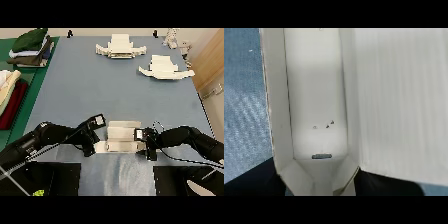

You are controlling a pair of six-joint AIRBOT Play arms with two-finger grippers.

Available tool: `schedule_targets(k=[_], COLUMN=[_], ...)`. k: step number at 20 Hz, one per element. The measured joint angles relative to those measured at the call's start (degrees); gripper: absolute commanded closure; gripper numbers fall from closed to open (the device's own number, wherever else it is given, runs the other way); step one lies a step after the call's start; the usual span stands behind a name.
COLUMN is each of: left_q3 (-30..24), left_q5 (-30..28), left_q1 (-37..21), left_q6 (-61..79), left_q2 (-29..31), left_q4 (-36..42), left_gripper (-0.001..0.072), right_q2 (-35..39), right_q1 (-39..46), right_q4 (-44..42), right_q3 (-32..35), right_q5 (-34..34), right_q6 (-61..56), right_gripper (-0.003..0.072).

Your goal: Fold the box.

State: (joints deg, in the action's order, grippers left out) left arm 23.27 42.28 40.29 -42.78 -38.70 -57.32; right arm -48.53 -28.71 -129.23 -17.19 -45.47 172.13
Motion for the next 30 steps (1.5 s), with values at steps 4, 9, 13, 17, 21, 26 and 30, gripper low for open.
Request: schedule_targets(k=[4, 9, 13, 17, 21, 26, 30], left_q3=[0.2, 0.24, -0.98, -2.47, -2.89, -2.99, -2.99], left_q5=[3.82, 13.79, 14.58, 10.25, 6.71, 3.96, 2.75], left_q1=[0.0, 0.0, 0.0, 0.0, 0.0, 0.0, 0.0], left_q6=[-31.39, -64.48, -71.49, -69.57, -63.56, -56.52, -51.19], left_q2=[8.02, 11.58, 9.11, 3.63, -1.38, -3.96, -4.42], left_q4=[-15.58, -30.58, -28.48, -20.59, -11.56, -2.97, 2.6], left_gripper=[0.0698, 0.0698, 0.0699, 0.0699, 0.07, 0.07, 0.07], right_q2=[0.0, -0.02, -0.02, -0.02, 0.0, 0.0, 0.0], right_q1=[0.0, 0.0, 0.0, 0.0, 0.0, 0.0, 0.0], right_q4=[0.0, 0.0, 0.0, 0.0, 0.02, 0.02, 0.02], right_q3=[0.0, 0.0, 0.0, 0.0, 0.0, 0.0, 0.0], right_q5=[-0.02, -0.02, -0.02, -0.02, -0.04, -0.04, -0.04], right_q6=[0.0, 0.0, 0.0, 0.0, 0.0, 0.0, 0.0], right_gripper=[0.0154, 0.0153, 0.0153, 0.0153, 0.0153, 0.0153, 0.0154])
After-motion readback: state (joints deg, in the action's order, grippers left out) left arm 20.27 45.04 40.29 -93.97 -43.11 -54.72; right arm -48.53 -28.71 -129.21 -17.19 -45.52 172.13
